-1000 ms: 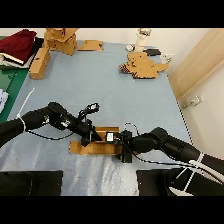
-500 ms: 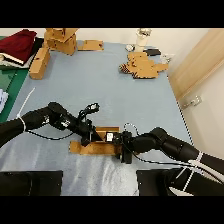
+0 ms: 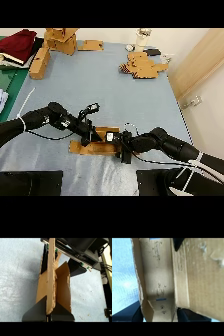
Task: Fold the box.
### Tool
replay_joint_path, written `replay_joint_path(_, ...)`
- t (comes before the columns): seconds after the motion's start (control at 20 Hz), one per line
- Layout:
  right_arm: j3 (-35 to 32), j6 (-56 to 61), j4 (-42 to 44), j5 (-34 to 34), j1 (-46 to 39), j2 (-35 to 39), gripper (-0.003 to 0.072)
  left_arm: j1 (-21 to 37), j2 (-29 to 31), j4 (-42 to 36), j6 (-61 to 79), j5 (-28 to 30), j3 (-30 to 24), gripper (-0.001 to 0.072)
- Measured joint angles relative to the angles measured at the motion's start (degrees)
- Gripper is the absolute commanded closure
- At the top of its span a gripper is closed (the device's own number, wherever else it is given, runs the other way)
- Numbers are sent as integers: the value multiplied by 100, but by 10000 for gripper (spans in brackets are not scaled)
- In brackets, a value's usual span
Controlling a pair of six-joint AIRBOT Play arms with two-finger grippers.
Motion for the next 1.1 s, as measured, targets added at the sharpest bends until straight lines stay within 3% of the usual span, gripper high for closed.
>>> replay_joint_path(1.1,0,0,4,15,0,0,158,0,0,-33,-122,4,0,692)
